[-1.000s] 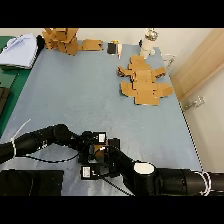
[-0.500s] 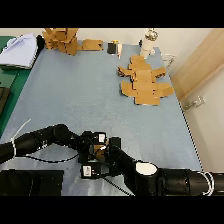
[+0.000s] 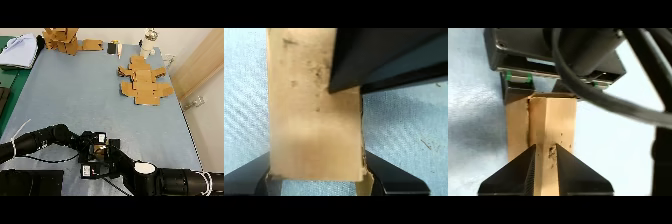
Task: Fold the box.
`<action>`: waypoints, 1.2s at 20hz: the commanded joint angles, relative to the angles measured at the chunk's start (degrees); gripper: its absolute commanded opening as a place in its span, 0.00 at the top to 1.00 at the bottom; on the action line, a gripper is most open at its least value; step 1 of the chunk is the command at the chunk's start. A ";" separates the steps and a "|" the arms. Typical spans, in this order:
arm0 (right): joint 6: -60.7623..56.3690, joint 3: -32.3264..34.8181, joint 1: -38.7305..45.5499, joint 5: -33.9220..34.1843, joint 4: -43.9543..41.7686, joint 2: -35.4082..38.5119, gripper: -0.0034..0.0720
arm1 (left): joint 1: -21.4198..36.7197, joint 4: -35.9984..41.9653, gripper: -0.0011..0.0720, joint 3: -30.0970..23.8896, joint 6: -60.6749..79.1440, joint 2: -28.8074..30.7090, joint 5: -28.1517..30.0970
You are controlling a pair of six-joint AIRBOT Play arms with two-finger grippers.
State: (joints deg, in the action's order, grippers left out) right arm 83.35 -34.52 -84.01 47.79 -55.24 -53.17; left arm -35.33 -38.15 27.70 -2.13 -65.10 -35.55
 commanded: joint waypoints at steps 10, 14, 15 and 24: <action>-12.68 -2.25 -0.04 6.29 -19.87 10.25 0.64 | 0.00 0.07 0.26 -0.02 -0.04 0.04 0.00; -34.29 6.60 -0.04 -0.81 -36.83 13.68 0.95 | 0.00 0.04 0.26 -0.02 -0.04 0.04 -0.02; -38.34 9.42 -0.04 -6.58 -39.50 13.64 0.95 | -0.02 0.04 0.27 -0.02 -0.04 0.04 -0.02; -73.40 15.21 12.94 -24.46 -17.11 14.38 0.95 | 0.00 0.04 0.26 -0.02 -0.04 0.04 0.00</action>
State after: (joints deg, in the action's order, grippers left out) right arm 20.27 -20.18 -75.37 27.11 -78.85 -39.31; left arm -35.33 -38.09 27.68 -2.20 -65.08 -35.57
